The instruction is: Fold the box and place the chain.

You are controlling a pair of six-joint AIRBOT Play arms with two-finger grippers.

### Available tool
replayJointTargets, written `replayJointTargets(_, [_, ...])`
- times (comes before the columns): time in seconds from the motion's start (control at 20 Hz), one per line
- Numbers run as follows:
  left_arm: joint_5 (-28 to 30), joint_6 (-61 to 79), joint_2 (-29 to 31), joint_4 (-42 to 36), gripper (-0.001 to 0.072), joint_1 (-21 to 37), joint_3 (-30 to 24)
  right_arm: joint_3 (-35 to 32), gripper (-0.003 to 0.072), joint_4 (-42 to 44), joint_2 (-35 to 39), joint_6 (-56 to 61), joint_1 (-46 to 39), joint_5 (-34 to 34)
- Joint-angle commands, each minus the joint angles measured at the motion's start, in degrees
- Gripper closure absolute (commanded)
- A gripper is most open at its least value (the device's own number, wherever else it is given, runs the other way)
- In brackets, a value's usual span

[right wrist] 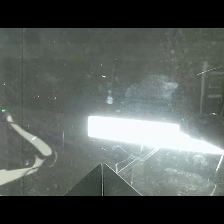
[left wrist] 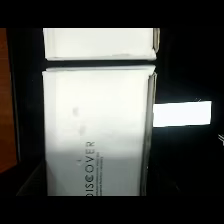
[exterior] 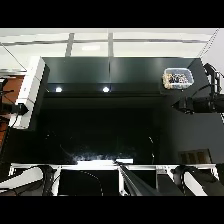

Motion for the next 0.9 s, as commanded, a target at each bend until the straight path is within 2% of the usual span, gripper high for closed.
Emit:
replayJointTargets(0.0, [-0.7, -0.9, 0.2, 0.1, -0.0008, -0.3, 0.8, 0.0, 0.0664, 0.0, 0.0, 0.5, 0.0, 0.5])
replayJointTargets(0.15, [-5.8, -8.8, 3.5, 2.6, -0.0008, 0.1, 6.4, 0.0, 0.0664, 0.0, 0.0, 0.3, 0.0, 0.5])
replayJointTargets(0.3, [-13.6, -12.1, 6.7, -3.2, -0.0007, -1.7, 13.0, 0.1, 0.0664, 0.0, 0.0, 0.3, 0.0, -1.9])
replayJointTargets(0.4, [-19.8, -12.6, 8.1, -4.3, -0.0004, -4.6, 17.7, 0.7, 0.0664, 0.2, 0.0, 0.3, 0.0, -1.9])
replayJointTargets(0.45, [-21.3, -15.7, 9.2, -4.8, 0.0079, -6.2, 19.7, 1.7, 0.0665, 0.2, 0.0, 0.3, 0.0, -1.0])
replayJointTargets(0.55, [-23.5, -21.8, 11.3, -6.2, 0.0673, -9.3, 22.7, 6.1, 0.0665, -0.2, 0.2, 0.3, 0.0, 1.5])
replayJointTargets(0.6, [-24.8, -23.4, 12.2, -7.1, 0.0681, -10.8, 23.8, 8.9, 0.0666, -0.3, 0.4, 0.3, 0.0, 2.2])
replayJointTargets(0.7, [-24.3, -36.0, 16.0, -6.8, 0.0682, -14.2, 23.5, 13.9, 0.0667, -0.4, 2.8, 0.3, 0.1, 1.6])
replayJointTargets(0.75, [-21.5, -36.4, 19.1, -8.2, 0.0682, -16.7, 21.5, 14.1, 0.0668, -1.1, 5.7, 0.1, 0.9, -1.2])
replayJointTargets(0.85, [-12.3, -36.5, 27.5, -9.6, 0.0682, -24.3, 14.0, 10.7, 0.0669, -6.3, 12.5, 0.2, 4.3, -10.1])
